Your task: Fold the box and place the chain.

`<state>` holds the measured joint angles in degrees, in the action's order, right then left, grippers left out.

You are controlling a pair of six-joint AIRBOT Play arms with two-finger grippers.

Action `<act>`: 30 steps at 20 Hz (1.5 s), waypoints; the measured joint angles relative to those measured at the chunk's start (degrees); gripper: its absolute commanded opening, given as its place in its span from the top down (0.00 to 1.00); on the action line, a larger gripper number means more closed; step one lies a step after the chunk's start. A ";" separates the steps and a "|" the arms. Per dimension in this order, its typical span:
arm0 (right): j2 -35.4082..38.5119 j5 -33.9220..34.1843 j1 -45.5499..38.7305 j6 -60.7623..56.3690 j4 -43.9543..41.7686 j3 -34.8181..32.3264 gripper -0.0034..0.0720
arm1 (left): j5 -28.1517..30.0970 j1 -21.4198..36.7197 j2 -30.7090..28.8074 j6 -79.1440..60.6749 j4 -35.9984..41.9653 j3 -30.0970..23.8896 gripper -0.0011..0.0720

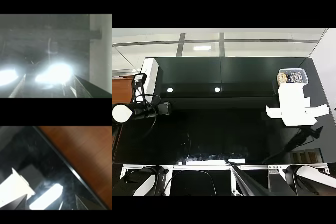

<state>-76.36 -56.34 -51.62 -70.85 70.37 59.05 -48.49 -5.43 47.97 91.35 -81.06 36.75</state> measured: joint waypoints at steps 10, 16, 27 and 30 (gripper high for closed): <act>-11.69 -7.45 2.95 19.56 -9.64 6.62 0.75 | 2.03 -3.52 0.11 1.01 -0.57 0.09 0.01; -11.08 -11.02 6.08 20.50 -10.38 6.99 0.94 | 2.38 -3.67 0.11 1.07 -0.48 0.09 0.01; 11.45 -12.20 13.77 31.41 -34.64 -18.51 0.94 | 2.58 -3.67 0.17 1.01 1.31 0.04 0.01; 17.90 -6.12 22.45 35.63 -45.51 -28.44 0.94 | 2.91 -3.76 0.35 1.01 3.74 -0.02 0.01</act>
